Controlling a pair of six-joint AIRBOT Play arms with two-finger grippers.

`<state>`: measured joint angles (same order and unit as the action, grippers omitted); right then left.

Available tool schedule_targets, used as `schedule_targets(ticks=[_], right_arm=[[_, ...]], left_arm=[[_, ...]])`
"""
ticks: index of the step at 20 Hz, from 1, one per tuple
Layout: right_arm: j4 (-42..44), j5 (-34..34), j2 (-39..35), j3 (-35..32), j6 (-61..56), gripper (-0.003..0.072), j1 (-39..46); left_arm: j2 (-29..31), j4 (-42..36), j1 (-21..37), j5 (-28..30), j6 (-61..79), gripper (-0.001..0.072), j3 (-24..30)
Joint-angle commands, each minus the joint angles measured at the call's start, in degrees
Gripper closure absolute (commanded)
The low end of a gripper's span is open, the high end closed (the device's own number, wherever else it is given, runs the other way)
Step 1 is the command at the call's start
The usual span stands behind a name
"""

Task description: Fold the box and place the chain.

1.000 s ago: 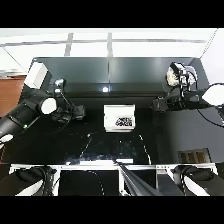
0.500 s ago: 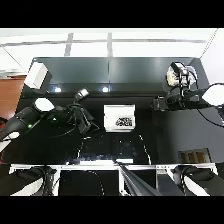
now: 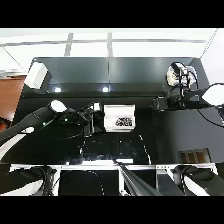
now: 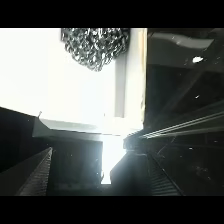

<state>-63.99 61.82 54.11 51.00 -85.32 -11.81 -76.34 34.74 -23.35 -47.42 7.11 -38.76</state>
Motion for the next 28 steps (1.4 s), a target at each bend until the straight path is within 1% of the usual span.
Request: schedule_targets(ticks=[1, 6, 13, 17, 21, 22, 23, 25, 26, 27, 28], right_arm=[[0.11, 0.04, 0.04, 0.0, -0.02, 0.037, 0.0], [0.11, 0.02, 0.04, 0.0, -0.02, 0.037, 0.0], [0.28, 0.04, 0.04, 0.0, 0.0, 0.037, 0.0], [0.28, -0.24, 0.04, 0.0, 0.0, 0.037, 0.0], [0.26, -0.79, 0.09, 0.0, 0.02, 0.037, 0.0], [0.28, -1.07, 0.09, 0.0, 0.0, 0.037, 0.0], [0.28, -1.55, 0.09, 0.0, 0.02, 0.037, 0.0], [0.63, -2.99, 0.09, -0.02, 0.04, 0.037, 0.0], [1.18, -3.93, 0.11, -0.02, 0.07, 0.0369, 0.0], [1.68, -5.68, 0.22, -0.02, 0.04, 0.0354, -0.09], [2.93, -7.76, 0.55, 0.0, 0.15, 0.0097, -0.46]], left_arm=[[-1.68, -1.2, -0.22, 1.42, 1.51, -0.0009, -0.09], [-1.7, -2.47, -0.55, 2.43, 1.7, -0.0009, -0.17], [-4.85, -2.43, -2.95, 2.45, 1.7, -0.0009, -3.76], [-5.01, -2.43, -3.17, 2.4, 1.84, -0.0008, -3.91], [-4.98, -2.27, -4.55, 2.45, 6.21, 0.0003, -3.96], [-4.98, -2.29, -4.59, 2.51, 6.45, 0.0031, -3.96], [-4.98, -2.47, -4.59, 2.73, 6.4, 0.0087, -3.96], [-4.98, -2.43, -4.59, 2.89, 6.4, 0.0325, -3.96], [-4.98, -2.43, -4.59, 2.89, 6.4, 0.0354, -3.96], [-4.98, -2.43, -4.59, 2.89, 6.4, 0.0354, -3.96], [-4.98, -2.43, -4.59, 2.89, 6.4, 0.0354, -3.96]])
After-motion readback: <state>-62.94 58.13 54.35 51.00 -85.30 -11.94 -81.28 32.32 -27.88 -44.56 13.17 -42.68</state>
